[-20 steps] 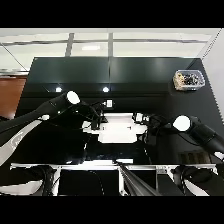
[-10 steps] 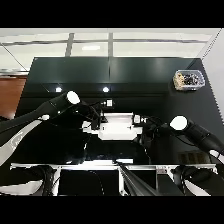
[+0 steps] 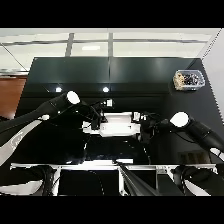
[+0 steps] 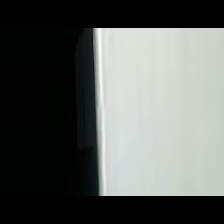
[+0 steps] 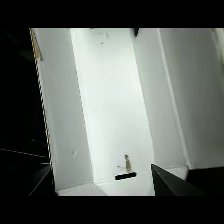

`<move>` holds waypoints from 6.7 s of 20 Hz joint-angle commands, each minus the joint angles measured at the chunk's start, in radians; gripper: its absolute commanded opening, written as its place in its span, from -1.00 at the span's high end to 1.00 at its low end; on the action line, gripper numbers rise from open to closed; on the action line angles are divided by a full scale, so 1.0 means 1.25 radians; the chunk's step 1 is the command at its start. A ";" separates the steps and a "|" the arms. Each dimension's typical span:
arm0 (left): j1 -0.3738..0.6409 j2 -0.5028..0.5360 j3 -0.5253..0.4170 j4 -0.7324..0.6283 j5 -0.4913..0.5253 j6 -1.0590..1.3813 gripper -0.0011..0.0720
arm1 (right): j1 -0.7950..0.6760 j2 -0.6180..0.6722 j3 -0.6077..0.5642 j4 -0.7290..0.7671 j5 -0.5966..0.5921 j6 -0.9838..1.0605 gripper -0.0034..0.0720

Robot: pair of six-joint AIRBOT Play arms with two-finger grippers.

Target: Fold the box and place the chain.

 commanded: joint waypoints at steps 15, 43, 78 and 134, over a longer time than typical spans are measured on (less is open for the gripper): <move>-0.002 0.000 0.000 -0.013 0.004 0.000 0.90 | -0.041 -0.146 0.042 0.083 0.052 -0.167 -0.93; -0.002 0.000 0.000 -0.013 0.003 0.001 0.90 | -0.032 -0.198 0.042 0.076 0.009 -0.163 -0.55; -0.002 0.000 0.000 -0.015 0.002 0.000 0.90 | -0.025 -0.201 0.042 0.043 0.002 -0.118 -0.73; 0.074 0.001 -0.016 -0.140 0.009 -0.562 0.90 | -0.026 -0.200 0.042 0.039 0.006 -0.115 -0.36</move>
